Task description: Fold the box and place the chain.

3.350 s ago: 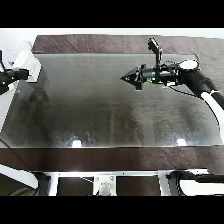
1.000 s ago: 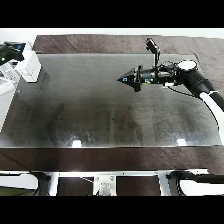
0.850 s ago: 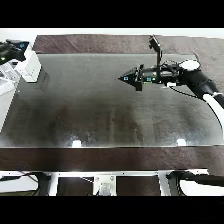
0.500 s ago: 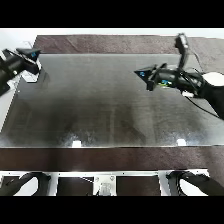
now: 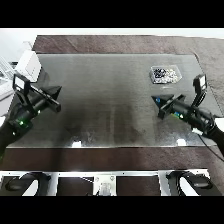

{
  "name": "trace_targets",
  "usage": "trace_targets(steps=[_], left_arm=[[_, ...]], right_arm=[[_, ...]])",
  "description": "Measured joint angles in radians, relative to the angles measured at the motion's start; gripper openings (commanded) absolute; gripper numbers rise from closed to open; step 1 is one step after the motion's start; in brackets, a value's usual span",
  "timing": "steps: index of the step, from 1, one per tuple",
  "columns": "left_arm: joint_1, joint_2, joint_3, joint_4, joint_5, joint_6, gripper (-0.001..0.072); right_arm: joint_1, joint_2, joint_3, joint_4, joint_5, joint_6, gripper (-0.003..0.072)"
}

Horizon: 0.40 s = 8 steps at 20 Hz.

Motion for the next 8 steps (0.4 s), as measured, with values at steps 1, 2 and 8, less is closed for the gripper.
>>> trace_targets(steps=[1,2,8], left_arm=[[-0.006,0.008,-0.016,-0.005,0.005,0.001,0.0020],[-0.012,0.014,-0.030,-0.010,0.008,0.000,0.0020],[-0.022,0.026,-0.058,-0.019,0.019,-0.011,0.0020]], right_arm=[[-0.005,0.014,-0.035,-0.002,-0.004,0.000,0.0004],[-0.008,0.024,-0.064,-0.001,-0.005,0.000,0.0004],[-0.015,0.045,-0.153,-0.001,-0.010,0.001,0.0005]])
